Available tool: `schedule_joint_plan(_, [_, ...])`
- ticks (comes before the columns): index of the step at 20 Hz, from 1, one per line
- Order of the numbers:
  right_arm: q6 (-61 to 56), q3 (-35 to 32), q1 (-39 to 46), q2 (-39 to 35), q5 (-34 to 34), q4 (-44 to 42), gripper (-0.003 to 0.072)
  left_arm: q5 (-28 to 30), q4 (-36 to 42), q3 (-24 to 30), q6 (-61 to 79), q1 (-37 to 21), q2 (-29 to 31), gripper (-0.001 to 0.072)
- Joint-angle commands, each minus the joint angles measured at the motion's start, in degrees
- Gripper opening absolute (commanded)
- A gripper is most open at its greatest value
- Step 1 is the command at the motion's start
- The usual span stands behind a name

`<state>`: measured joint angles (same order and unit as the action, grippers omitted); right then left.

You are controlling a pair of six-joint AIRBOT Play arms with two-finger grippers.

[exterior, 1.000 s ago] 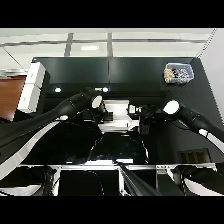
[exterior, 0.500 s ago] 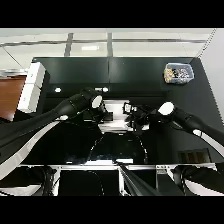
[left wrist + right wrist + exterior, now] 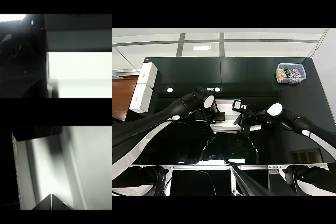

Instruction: Fold the box and place the chain.

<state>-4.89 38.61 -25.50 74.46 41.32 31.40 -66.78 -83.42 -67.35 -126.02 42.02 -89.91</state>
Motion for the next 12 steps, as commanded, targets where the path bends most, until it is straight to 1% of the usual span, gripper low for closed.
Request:
schedule_joint_plan(1, [-20.46,0.37,4.44,-5.46,6.64,9.57,0.002,-0.22,-0.07,-0.04,0.07,0.02,-0.02,0.0029])
schedule_joint_plan(4, [-46.38,1.42,15.34,-14.16,20.17,21.73,0.002,-0.37,-0.07,-0.04,0.07,0.02,-0.02,0.0029])
schedule_joint_plan(5, [-53.81,1.29,19.82,-15.8,23.67,25.27,0.002,-0.42,-0.07,-0.04,0.07,0.02,-0.02,0.0029])
schedule_joint_plan(6, [-60.59,0.98,23.89,-16.15,25.44,28.26,0.0021,-0.83,-0.07,-0.04,0.07,0.02,-0.02,0.0029])
schedule_joint_plan(7, [-66.84,0.11,27.91,-16.0,25.11,30.4,0.002,-0.81,-0.07,-0.04,0.04,0.02,-0.02,0.0029])
schedule_joint_plan(9, [-74.97,-3.63,33.81,-15.85,19.85,29.81,0.002,-0.81,-0.07,-0.04,0.04,0.02,-0.02,0.0029])
schedule_joint_plan(10, [-77.33,-5.51,35.45,-15.23,17.79,28.04,0.002,-0.81,-0.07,-0.04,0.04,0.02,-0.02,0.0029])
schedule_joint_plan(12, [-76.17,-8.57,35.82,-12.0,16.06,19.96,0.002,-0.81,-0.07,-0.04,0.07,0.02,-0.02,0.0029])
